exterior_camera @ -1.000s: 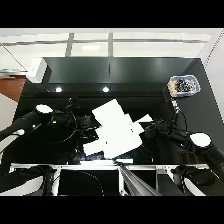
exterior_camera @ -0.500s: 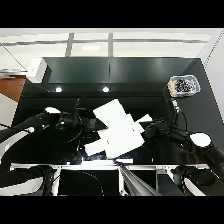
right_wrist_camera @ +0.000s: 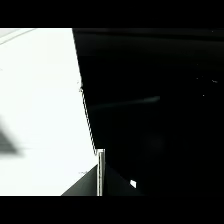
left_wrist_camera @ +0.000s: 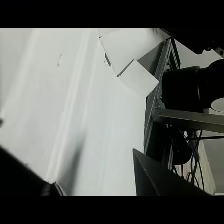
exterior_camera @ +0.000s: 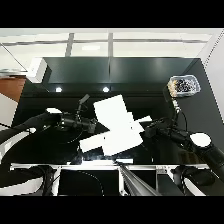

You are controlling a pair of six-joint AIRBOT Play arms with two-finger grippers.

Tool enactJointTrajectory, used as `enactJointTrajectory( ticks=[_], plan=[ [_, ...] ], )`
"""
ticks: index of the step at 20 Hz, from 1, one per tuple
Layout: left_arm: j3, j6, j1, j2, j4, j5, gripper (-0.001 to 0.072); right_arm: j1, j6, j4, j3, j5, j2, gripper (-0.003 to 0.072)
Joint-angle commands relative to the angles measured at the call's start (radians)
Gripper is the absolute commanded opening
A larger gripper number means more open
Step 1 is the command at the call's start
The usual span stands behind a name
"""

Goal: Fold the box and place the chain.

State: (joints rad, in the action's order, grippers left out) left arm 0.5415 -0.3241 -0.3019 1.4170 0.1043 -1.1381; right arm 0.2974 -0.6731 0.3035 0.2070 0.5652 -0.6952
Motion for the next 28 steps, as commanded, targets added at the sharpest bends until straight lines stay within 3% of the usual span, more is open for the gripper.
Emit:
enactJointTrajectory(
  ticks=[1,2,3,4,6,10,12,14,16,17,18,19,22,26,28],
  plan=[
    [-0.001,0.032,0.016,0.001,-0.003,-0.015,0.0461,0.001,0.0,0.0,0.0,-0.001,0.0,0.0041],
    [-0.001,0.028,0.019,0.001,0.0,-0.016,0.0461,0.001,0.0,0.0,0.0,-0.001,0.0,0.0041],
    [-0.001,0.019,0.019,0.001,0.005,-0.016,0.0423,0.001,0.0,0.0,0.0,-0.001,0.0,0.0041],
    [0.0,0.004,0.019,0.001,0.023,-0.015,0.0325,0.001,0.0,0.0,0.0,-0.001,0.0,0.0041],
    [0.0,-0.005,0.019,0.001,0.061,-0.012,0.0273,0.001,0.0,0.001,0.0,-0.001,0.0,0.0041],
    [0.0,-0.048,0.018,0.002,0.119,0.027,0.0267,0.001,0.0,0.003,0.0,-0.001,0.0,0.0041],
    [0.0,-0.047,0.018,0.002,0.126,0.035,0.0132,0.001,0.0,0.003,0.0,-0.001,0.0,0.0041],
    [0.002,-0.047,0.018,0.002,0.127,0.035,0.0117,0.001,0.0,0.003,0.0,-0.001,0.0,0.0041],
    [0.008,-0.045,0.018,0.002,0.134,0.039,0.0024,0.001,0.0,0.004,0.0,-0.001,0.0,0.0041],
    [0.013,-0.045,0.018,0.002,0.135,0.039,0.0024,0.0,0.0,0.004,0.0,0.002,0.0,0.0205],
    [0.021,-0.045,0.018,0.002,0.144,0.039,0.0024,0.0,-0.008,0.004,0.0,0.002,0.0,0.0504],
    [0.032,-0.045,0.018,0.002,0.155,0.038,0.0024,-0.002,-0.036,0.006,0.002,-0.002,0.001,0.071],
    [0.075,-0.031,0.018,0.0,0.202,0.034,0.0023,-0.066,-0.038,0.143,0.061,0.051,0.001,0.0705],
    [0.114,0.101,0.003,-0.048,0.293,0.046,0.0018,-0.211,-0.037,0.439,0.247,0.192,0.001,0.0706],
    [0.114,0.119,-0.045,-0.143,0.339,0.167,0.0017,-0.235,-0.037,0.596,0.322,0.245,0.001,0.0705]
  ],
)
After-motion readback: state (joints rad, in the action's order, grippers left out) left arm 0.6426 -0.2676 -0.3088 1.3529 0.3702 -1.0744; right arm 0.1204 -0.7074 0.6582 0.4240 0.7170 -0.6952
